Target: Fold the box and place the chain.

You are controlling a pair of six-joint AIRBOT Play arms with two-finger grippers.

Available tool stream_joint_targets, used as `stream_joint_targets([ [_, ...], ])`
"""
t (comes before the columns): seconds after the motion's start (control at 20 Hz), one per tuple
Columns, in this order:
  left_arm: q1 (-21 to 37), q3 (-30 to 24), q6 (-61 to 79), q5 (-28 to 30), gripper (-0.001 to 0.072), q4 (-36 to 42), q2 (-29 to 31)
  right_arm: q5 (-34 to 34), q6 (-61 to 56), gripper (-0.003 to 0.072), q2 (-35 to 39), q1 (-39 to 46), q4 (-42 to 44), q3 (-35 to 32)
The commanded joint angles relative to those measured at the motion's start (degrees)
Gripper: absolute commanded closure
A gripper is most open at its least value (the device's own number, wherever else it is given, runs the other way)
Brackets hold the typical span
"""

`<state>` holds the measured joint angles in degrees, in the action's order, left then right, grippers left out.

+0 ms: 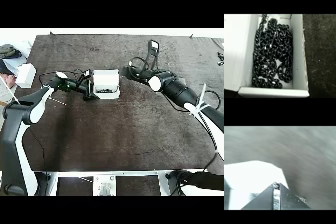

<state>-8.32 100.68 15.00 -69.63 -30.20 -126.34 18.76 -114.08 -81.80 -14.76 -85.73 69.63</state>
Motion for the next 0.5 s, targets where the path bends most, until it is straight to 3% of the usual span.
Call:
stream_joint_targets([
  [0.0, 0.0, 0.0, 0.0, 0.0, 0.0486, 0.0, 0.0, -8.8, 0.3, 0.0703, 2.5, -5.2, 3.0, 0.4],
  [0.45, 0.0, 0.0, 0.0, 0.1, 0.0485, 0.0, 0.0, -10.4, 0.3, 0.0703, -2.2, -8.3, 3.3, 7.0],
])
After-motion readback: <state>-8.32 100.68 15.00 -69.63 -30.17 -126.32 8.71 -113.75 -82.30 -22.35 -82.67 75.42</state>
